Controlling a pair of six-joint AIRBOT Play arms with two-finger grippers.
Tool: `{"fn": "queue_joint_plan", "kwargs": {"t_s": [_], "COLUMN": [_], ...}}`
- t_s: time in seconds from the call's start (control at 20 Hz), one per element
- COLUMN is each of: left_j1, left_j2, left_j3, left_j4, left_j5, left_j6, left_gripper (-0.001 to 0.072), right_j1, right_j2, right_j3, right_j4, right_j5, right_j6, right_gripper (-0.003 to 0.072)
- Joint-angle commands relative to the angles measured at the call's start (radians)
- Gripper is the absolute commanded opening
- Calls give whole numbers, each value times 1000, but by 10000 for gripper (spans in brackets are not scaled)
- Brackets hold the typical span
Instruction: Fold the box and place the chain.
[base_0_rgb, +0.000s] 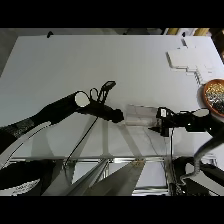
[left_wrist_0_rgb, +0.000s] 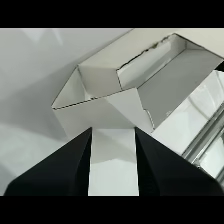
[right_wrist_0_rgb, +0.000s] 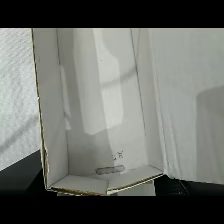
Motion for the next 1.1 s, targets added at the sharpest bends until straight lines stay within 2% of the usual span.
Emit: {"fn": "queue_joint_plan", "kwargs": {"t_s": [0.0,0.2,0.35,0.55,0.7,1.05], "left_j1": [33,114,130,97,85,52], "left_j2": [31,51,11,-78,-82,-81], "left_j3": [0,-2,-8,-8,-8,-7], "left_j4": [113,247,243,106,-28,-138], "left_j5": [-26,-116,-111,-93,-95,-89], "left_j6": [-68,-173,-175,-125,-38,-13], "left_gripper": [287,289,272,273,273,275], "right_j1": [-1,-1,-1,-1,-1,-1], "right_j2": [0,0,0,0,0,0], "right_j3": [0,0,0,0,0,0], "right_j4": [0,0,0,0,0,0], "right_j5": [1,1,1,1,1,2], "right_j6": [0,0,0,0,0,0], "right_gripper": [459,459,459,459,459,459]}}
